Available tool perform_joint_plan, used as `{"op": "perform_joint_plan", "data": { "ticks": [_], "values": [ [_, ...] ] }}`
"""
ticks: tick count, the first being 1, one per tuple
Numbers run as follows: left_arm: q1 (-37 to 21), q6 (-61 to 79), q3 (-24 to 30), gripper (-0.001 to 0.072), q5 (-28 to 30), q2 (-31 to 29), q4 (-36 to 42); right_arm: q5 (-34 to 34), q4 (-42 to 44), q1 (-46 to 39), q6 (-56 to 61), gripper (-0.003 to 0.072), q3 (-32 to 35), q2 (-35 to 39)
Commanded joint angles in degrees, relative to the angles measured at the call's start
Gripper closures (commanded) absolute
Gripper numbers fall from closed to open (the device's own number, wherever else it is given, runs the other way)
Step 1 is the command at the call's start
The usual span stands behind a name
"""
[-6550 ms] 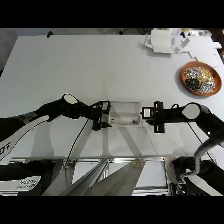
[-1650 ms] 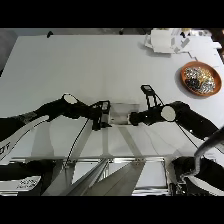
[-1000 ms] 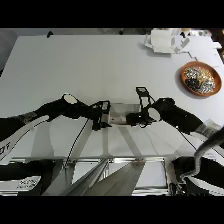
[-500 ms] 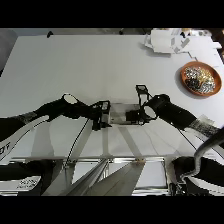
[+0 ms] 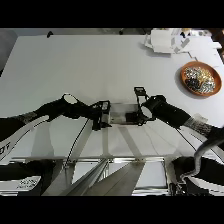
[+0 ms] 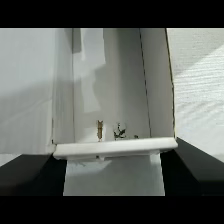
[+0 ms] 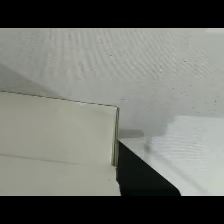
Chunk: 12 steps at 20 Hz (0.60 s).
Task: Fold the box and place the chain.
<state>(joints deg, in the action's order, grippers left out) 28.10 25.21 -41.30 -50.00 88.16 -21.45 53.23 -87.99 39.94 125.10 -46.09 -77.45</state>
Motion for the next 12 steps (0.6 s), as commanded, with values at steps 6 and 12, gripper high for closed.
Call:
{"op": "perform_joint_plan", "data": {
  "ticks": [6, 12],
  "values": [
    [-0.02, 0.31, -0.02, 0.0574, 0.02, -0.04, -0.17, -1.22, -0.31, 0.11, -3.91, 0.0358, 0.02, -0.11],
    [-0.04, 0.28, -0.02, 0.0574, 0.04, -0.04, -0.17, -1.86, -0.31, 0.09, -3.91, 0.037, 0.0, 1.03]
  ]
}}
